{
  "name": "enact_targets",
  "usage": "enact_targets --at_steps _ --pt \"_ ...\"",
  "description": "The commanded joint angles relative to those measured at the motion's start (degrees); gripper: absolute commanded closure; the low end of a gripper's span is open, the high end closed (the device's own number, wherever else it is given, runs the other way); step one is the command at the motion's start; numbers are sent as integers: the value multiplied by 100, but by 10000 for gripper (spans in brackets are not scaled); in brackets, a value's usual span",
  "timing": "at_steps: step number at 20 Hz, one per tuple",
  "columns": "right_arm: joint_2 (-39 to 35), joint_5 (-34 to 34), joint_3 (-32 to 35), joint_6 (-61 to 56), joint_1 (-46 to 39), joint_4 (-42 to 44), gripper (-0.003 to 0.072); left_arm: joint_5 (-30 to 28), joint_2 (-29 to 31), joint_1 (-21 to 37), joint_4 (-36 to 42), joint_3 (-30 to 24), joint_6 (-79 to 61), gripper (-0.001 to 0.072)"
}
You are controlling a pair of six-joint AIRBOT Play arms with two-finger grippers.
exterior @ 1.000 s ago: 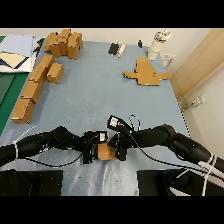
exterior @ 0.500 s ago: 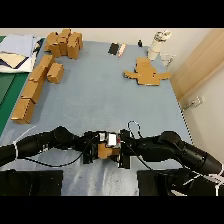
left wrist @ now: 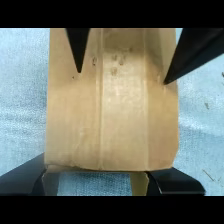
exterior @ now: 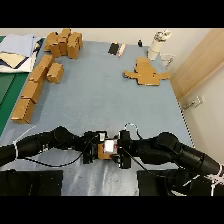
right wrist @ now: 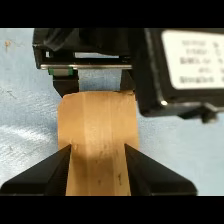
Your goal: Fold the box.
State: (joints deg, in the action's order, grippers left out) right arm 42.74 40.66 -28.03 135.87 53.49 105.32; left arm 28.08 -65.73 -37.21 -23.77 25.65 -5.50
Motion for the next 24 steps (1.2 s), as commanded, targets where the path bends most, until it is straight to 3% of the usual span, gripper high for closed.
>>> enact_targets --at_steps 1,3,9,12,13,14,16,18,20,22,24 --pt "-199 -323 52 -1224 634 -1486 179 0 0 4 -2 0 -2 259" --pt "-203 -254 138 -2146 1137 -2522 178 0 0 4 -2 0 -2 258" --pt "-195 -269 501 -3722 2114 -4450 180 -2 0 4 -2 0 -2 258" --pt "-197 -245 509 -3812 2151 -4605 192 0 0 4 -2 0 -2 258" --pt "-197 -240 507 -3812 2151 -4616 286 0 0 4 -2 0 -2 258" --pt "-197 -243 507 -3812 2151 -4638 324 -2 0 4 -2 0 -2 258" --pt "-199 -245 507 -3812 2155 -4642 326 -2 0 4 -2 0 -2 258" --pt "-210 -251 501 -3814 2199 -4642 427 0 0 4 0 0 -2 258" --pt "-210 -269 494 -3814 2199 -4638 432 -2 0 4 -2 0 -2 258" --pt "-210 -245 463 -3816 2197 -4638 532 -2 0 4 -2 0 -2 259" --pt "-210 -245 433 -3816 2199 -4638 533 0 0 4 -2 0 -2 258"
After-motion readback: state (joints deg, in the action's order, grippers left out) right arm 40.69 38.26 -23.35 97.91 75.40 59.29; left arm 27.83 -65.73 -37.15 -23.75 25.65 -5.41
